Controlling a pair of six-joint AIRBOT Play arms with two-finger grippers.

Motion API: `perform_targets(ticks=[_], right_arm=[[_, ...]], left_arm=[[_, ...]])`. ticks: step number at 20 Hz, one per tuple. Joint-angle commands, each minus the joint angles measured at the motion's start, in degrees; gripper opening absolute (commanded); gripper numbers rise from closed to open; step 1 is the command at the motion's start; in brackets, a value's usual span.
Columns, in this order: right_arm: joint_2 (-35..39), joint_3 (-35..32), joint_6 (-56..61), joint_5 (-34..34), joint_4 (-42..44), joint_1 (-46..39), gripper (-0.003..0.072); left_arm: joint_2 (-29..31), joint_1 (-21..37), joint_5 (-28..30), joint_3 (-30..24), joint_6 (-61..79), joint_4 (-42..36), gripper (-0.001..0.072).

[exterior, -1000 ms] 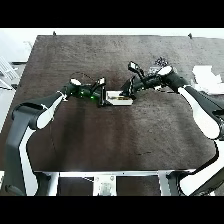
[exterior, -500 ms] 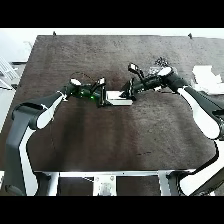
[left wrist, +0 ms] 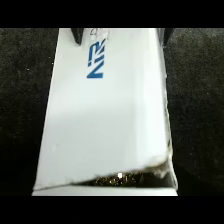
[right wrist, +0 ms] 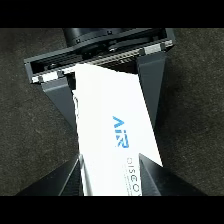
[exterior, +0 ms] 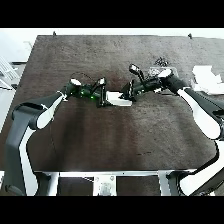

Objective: Fold the box and place the chain.

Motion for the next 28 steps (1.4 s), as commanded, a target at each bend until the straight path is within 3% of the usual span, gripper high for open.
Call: perform_targets(ticks=[1,6,17,28], right_arm=[[0.0,0.1,0.1,-3.0,-0.5,0.0,0.0422],[0.0,3.0,0.2,-2.8,-0.5,0.0,0.0422],[0.0,2.9,0.2,-0.7,-0.5,0.0,0.0422],[-0.1,-1.0,0.2,-0.3,-0.5,0.0,0.0421]], left_arm=[[0.0,0.0,0.1,0.0,-0.1,-0.1,0.0275],[0.0,0.0,0.0,0.0,-0.1,-0.1,0.0275],[0.0,0.0,0.1,0.0,-0.1,-0.1,0.0276],[0.0,0.0,0.1,0.0,-0.1,-0.1,0.0276]])
